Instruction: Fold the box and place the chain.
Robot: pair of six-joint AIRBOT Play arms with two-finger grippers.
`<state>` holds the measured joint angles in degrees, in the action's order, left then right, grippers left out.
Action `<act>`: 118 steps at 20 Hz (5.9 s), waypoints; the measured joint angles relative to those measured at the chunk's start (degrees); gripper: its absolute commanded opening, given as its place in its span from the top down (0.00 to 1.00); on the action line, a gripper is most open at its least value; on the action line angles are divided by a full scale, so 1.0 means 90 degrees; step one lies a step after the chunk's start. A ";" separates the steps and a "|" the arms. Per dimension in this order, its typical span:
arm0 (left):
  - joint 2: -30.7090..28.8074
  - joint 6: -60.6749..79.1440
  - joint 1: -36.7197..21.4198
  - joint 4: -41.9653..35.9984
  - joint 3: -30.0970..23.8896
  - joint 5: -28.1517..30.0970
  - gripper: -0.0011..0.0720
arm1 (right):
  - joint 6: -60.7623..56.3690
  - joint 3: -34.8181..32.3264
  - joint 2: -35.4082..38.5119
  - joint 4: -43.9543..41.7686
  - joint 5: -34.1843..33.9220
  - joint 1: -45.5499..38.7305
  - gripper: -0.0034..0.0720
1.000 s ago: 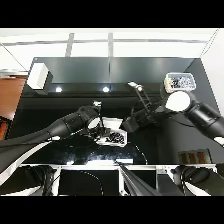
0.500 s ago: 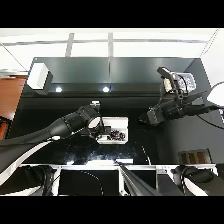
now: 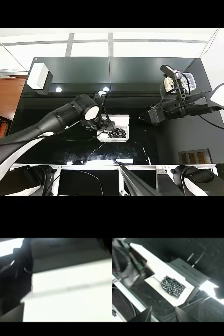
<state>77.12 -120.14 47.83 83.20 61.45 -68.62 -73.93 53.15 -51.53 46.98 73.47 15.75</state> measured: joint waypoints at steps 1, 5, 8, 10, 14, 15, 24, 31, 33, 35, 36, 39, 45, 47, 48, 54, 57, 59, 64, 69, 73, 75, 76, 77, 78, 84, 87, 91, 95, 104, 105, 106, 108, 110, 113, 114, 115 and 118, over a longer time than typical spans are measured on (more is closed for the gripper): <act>-0.0165 0.0372 -0.0044 -0.0053 -0.0017 -0.0143 0.34 | 0.0000 0.0000 0.0000 0.0002 -0.0002 0.0000 0.48; -0.1056 0.1559 -0.0602 -0.0134 -0.0410 -0.0384 0.34 | 0.0000 0.0000 0.0000 0.0012 -0.0010 0.0000 0.48; -0.1979 0.2533 -0.1464 -0.0704 -0.1129 -0.0270 0.34 | 0.0000 0.0000 0.0000 0.0032 -0.0024 0.0000 0.48; -0.2618 0.3483 -0.2120 -0.1761 -0.1797 0.0231 0.34 | 0.0000 0.0000 0.0000 0.0085 -0.0032 0.0000 0.48; -0.3485 0.6671 -0.3113 -0.4940 -0.3441 0.1236 0.34 | 0.0000 0.0000 0.0000 0.0155 -0.0029 0.0000 0.48; -0.3538 0.7407 -0.3225 -0.5326 -0.3738 0.1389 0.29 | 0.0000 0.0000 0.0000 0.0170 -0.0027 0.0000 0.48; -0.2698 1.3036 -0.3417 -0.5676 -0.4469 0.2521 0.01 | -0.0068 0.0000 0.0000 0.0430 -0.0027 0.0000 0.48; -0.1292 1.5283 -0.3538 -0.5574 -0.3937 0.2370 0.01 | -0.0100 0.0000 0.0000 0.0457 -0.0170 0.0000 0.48; -0.1139 1.5499 -0.3531 -0.5610 -0.3857 0.2239 0.01 | -0.0097 0.0000 0.0000 0.0461 -0.0248 0.0000 0.48; -0.1056 1.5650 -0.3451 -0.5775 -0.3810 0.2154 0.01 | -0.0097 0.0000 0.0000 0.0471 -0.0357 0.0000 0.48; -0.1025 1.5696 -0.3368 -0.5831 -0.3796 0.2089 0.01 | -0.0097 0.0000 0.0000 0.0471 -0.0415 0.0000 0.48; -0.0984 1.5788 -0.3135 -0.5918 -0.3774 0.2098 0.01 | -0.0097 0.0000 0.0000 0.0491 -0.0539 0.0000 0.48; -0.0933 1.5749 -0.2953 -0.5994 -0.3738 0.2203 0.01 | -0.0095 0.0000 0.0000 0.0580 -0.0624 0.0000 0.48; -0.0913 1.5698 -0.2907 -0.5986 -0.3718 0.2220 0.01 | -0.0095 0.0000 0.0000 0.0605 -0.0634 0.0000 0.48; -0.0901 1.5679 -0.2895 -0.5977 -0.3704 0.2225 0.01 | -0.0095 0.0000 0.0000 0.0605 -0.0639 0.0000 0.48; -0.0823 1.5312 -0.2798 -0.5911 -0.3633 0.2249 0.01 | -0.0095 0.0000 0.0000 0.0617 -0.0648 0.0000 0.48; -0.0816 1.5084 -0.2730 -0.5790 -0.3623 0.2249 0.01 | -0.0095 0.0000 0.0000 0.0617 -0.0648 0.0000 0.48; -0.0816 1.4950 -0.2720 -0.5741 -0.3621 0.2251 0.01 | -0.0095 0.0000 0.0000 0.0619 -0.0648 0.0000 0.48; -0.0860 1.4756 -0.2708 -0.5702 -0.3621 0.2254 0.01 | -0.0092 0.0000 0.0000 0.0622 -0.0646 0.0000 0.48; -0.0882 1.4707 -0.2645 -0.5765 -0.3621 0.2251 0.01 | -0.0092 0.0000 0.0000 0.0622 -0.0646 0.0000 0.48; -0.0882 1.4693 -0.2538 -0.5826 -0.3621 0.2297 0.01 | -0.0092 0.0000 0.0000 0.0622 -0.0646 0.0000 0.48; -0.0862 1.4688 -0.2516 -0.5863 -0.3621 0.2365 0.01 | -0.0092 0.0000 0.0000 0.0622 -0.0646 0.0000 0.48; -0.0840 1.4685 -0.2506 -0.5894 -0.3621 0.2395 0.01 | -0.0092 -0.0002 0.0000 0.0622 -0.0646 0.0000 0.48; -0.0826 1.4683 -0.2494 -0.5921 -0.3619 0.2414 0.01 | -0.0092 0.0000 0.0000 0.0622 -0.0648 0.0000 0.48; -0.0809 1.4678 -0.2484 -0.5955 -0.3614 0.2431 0.02 | -0.0092 0.0000 0.0000 0.0622 -0.0648 0.0000 0.48; -0.0784 1.4664 -0.2455 -0.6028 -0.3611 0.2492 0.38 | -0.0155 0.0000 -0.0015 0.1134 -0.0789 0.0000 0.00; -0.0784 1.4664 -0.2455 -0.6030 -0.3611 0.2497 0.51 | -0.0291 0.0000 -0.0231 0.1319 -0.0935 0.0000 0.00; -0.0784 1.4664 -0.2455 -0.6030 -0.3611 0.2497 0.51 | -0.0226 0.0083 -0.1030 0.1316 -0.1610 -0.0044 0.00; -0.0782 1.4664 -0.2455 -0.6030 -0.3611 0.2497 0.51 | 0.1088 0.0301 -0.2140 0.0406 -0.1790 -0.0066 0.01; -0.0784 1.4661 -0.2455 -0.6023 -0.3611 0.2494 0.51 | 0.4444 0.0401 -0.2739 -0.0935 0.0158 -0.0041 0.01; -0.0782 1.4661 -0.2455 -0.6013 -0.3611 0.2492 0.51 | 0.4568 0.0401 -0.2752 -0.0974 0.0231 0.0017 0.01; -0.0784 1.4661 -0.2455 -0.6011 -0.3611 0.2489 0.50 | 0.4726 0.0401 -0.2754 -0.0986 0.0296 0.0100 0.01; -0.0784 1.4661 -0.2455 -0.6003 -0.3611 0.2484 0.51 | 0.5027 0.0401 -0.2766 -0.0889 0.0236 0.0289 0.01; -0.0782 1.4661 -0.2455 -0.5991 -0.3611 0.2480 0.51 | 0.5355 0.0401 -0.2773 -0.0792 0.0034 0.0491 0.01; -0.0784 1.4661 -0.2455 -0.5984 -0.3609 0.2467 0.51 | 0.5763 0.0401 -0.2773 -0.0704 -0.0175 0.0712 0.01; -0.0784 1.4661 -0.2455 -0.5984 -0.3609 0.2467 0.51 | 0.5848 0.0401 -0.2773 -0.0682 -0.0211 0.0760 0.01; -0.0784 1.4661 -0.2455 -0.5984 -0.3609 0.2467 0.51 | 0.5909 0.0401 -0.2773 -0.0639 -0.0223 0.0804 0.01; -0.0784 1.4661 -0.2455 -0.5982 -0.3609 0.2467 0.51 | 0.6018 0.0401 -0.2773 -0.0534 -0.0168 0.0918 0.01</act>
<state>70.06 11.81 25.74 29.36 28.97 -46.41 -19.77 56.75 -76.49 42.17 71.96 24.01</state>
